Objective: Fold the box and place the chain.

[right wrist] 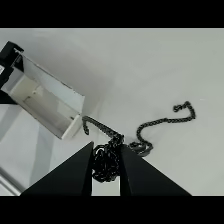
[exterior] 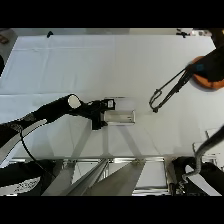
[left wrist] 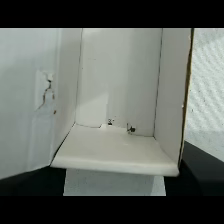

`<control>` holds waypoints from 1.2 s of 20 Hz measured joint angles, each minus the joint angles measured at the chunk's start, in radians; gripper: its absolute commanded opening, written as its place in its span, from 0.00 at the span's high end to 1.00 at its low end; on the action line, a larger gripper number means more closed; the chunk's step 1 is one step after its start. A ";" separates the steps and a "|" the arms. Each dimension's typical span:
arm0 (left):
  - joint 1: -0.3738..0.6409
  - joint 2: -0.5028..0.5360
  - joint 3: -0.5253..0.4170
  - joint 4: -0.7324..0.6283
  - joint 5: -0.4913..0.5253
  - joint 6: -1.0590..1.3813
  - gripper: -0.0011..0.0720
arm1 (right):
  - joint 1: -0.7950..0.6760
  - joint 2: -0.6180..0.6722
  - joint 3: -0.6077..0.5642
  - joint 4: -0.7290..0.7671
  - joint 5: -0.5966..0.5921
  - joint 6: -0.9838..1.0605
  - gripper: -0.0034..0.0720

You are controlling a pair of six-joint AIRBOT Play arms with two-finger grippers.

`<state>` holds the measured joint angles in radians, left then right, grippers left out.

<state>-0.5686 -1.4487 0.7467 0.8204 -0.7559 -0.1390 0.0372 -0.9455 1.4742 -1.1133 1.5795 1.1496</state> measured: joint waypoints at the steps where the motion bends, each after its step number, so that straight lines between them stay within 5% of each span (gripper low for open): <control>1: 0.000 0.000 0.000 0.000 0.000 0.000 0.80 | 0.023 0.020 -0.048 0.000 -0.016 0.005 0.94; 8: 0.000 0.000 0.000 0.000 0.000 0.000 0.80 | 0.171 0.124 -0.386 -0.004 -0.156 0.056 0.94; 14: 0.000 0.000 0.000 0.000 0.000 0.000 0.80 | 0.359 0.139 -0.643 -0.010 -0.415 0.122 0.94; 24: 0.000 0.000 0.000 0.000 0.000 0.000 0.80 | 0.525 -0.064 -0.726 -0.004 -0.700 0.160 0.94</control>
<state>-0.5686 -1.4487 0.7467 0.8204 -0.7559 -0.1390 0.5625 -1.0092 0.7486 -1.1172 0.8791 1.3098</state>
